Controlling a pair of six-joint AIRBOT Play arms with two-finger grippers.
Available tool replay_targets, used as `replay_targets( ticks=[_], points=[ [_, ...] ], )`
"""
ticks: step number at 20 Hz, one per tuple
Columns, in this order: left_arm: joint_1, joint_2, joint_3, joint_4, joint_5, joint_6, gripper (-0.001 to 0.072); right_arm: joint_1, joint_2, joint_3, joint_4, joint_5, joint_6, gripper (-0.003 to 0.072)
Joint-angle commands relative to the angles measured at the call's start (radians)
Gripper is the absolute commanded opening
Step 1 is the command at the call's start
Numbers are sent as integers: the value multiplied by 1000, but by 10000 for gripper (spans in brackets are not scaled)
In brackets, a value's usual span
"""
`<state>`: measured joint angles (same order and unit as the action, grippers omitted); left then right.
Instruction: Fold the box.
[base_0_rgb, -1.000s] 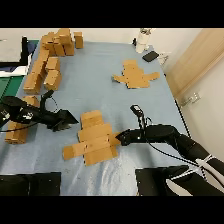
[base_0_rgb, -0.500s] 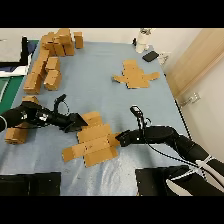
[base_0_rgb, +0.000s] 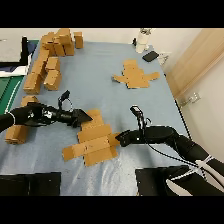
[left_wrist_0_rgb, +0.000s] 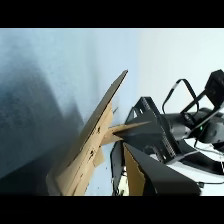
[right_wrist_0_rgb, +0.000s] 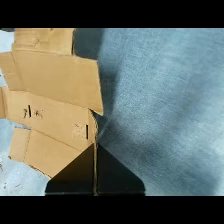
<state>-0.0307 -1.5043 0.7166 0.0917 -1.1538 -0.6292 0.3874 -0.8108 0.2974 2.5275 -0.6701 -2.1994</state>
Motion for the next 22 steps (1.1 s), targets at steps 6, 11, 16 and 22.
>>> replay_targets(
  ticks=[6, 11, 16, 22],
  points=[
    [21, -29, 12, 95, -63, 36, 357, 1, 0, -1, -6, 0, 3, 1],
    [50, -29, 12, 99, -99, 38, 356, 1, 0, -1, -11, 1, 3, 1],
    [43, -34, 12, 126, -96, 39, 207, 1, 0, -1, -12, 1, 3, 1],
    [42, -37, 11, 124, -103, 55, 106, 1, 0, -1, -19, 5, 3, 1]
  ],
)
